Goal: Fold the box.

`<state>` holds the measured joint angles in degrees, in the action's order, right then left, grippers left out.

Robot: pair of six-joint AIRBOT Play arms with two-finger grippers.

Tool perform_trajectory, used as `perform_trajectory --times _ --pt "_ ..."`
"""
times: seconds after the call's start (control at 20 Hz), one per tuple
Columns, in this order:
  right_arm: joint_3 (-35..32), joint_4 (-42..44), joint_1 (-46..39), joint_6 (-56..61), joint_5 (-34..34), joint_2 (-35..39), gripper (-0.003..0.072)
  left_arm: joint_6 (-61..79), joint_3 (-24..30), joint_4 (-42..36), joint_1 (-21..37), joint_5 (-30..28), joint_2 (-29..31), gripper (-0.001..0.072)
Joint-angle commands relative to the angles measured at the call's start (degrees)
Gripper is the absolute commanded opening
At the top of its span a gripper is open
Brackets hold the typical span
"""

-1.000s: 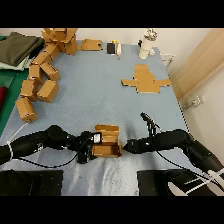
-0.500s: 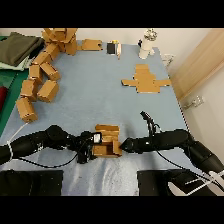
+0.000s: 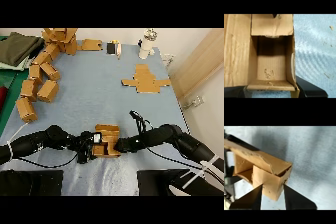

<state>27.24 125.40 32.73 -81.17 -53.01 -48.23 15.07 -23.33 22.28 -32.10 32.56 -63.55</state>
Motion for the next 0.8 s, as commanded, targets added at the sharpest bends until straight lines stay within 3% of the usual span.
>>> perform_trajectory --times 0.0,0.35,0.55,0.6,0.7,0.75 --pt "6.1 -14.4 7.3 18.5 -2.0 -5.2 0.0401 0.0 -0.1 0.0 0.0 0.0 0.0 0.0607" --pt "19.0 -31.4 19.6 38.9 -13.4 -18.1 0.0398 0.0 -0.1 0.0 0.0 0.0 0.0 0.0607" --pt "25.3 -34.0 21.4 40.7 -20.4 -24.9 0.0397 0.0 -0.1 0.0 0.0 0.0 0.0 0.0607" --pt "26.1 -33.9 21.7 40.7 -20.8 -26.2 0.0321 0.0 -0.1 0.0 0.0 0.0 0.0 0.0607" --pt "26.4 -33.9 22.4 40.7 -20.9 -27.8 0.0262 0.0 -0.1 0.0 0.0 0.0 0.0 0.0608" --pt "26.4 -33.9 22.6 40.7 -21.0 -28.2 0.0172 0.0 -0.1 0.0 0.0 0.0 0.0 0.0607"
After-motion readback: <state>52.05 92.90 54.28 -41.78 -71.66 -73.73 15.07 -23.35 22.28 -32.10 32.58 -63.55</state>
